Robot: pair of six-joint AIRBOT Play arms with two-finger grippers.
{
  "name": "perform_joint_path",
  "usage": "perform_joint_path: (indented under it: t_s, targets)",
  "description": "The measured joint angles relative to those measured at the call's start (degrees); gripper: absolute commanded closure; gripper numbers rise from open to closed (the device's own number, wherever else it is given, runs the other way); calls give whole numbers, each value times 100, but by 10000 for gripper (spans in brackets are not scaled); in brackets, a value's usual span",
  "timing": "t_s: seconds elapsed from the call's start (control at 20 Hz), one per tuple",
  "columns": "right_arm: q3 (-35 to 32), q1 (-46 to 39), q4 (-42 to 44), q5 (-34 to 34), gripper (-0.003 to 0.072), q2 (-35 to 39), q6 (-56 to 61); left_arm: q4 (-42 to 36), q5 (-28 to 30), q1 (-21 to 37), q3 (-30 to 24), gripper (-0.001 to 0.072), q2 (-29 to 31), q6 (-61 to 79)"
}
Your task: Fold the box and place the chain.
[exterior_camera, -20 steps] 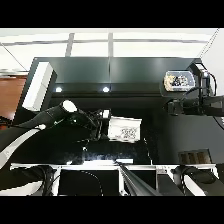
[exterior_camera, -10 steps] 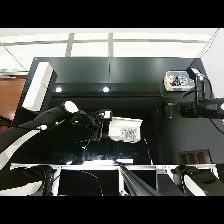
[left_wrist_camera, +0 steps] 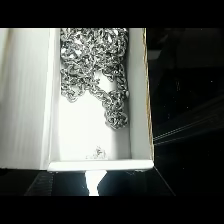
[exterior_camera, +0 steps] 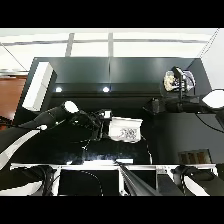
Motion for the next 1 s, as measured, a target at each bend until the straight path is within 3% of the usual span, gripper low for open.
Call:
perform_joint_path:
  t_s: [0.4, 0.7, 1.0]
  targets:
    - [0, 179, 767, 538, 52, -363, -1519, 2, -2, 0, 0, 335, 0, -2]
    - [-42, 970, -173, 492, 51, -389, -2208, 2, 0, 0, 0, 335, 0, -2]
    - [-52, 1530, -525, 557, 52, -389, -2796, 2, -2, 0, 0, 335, 0, -2]
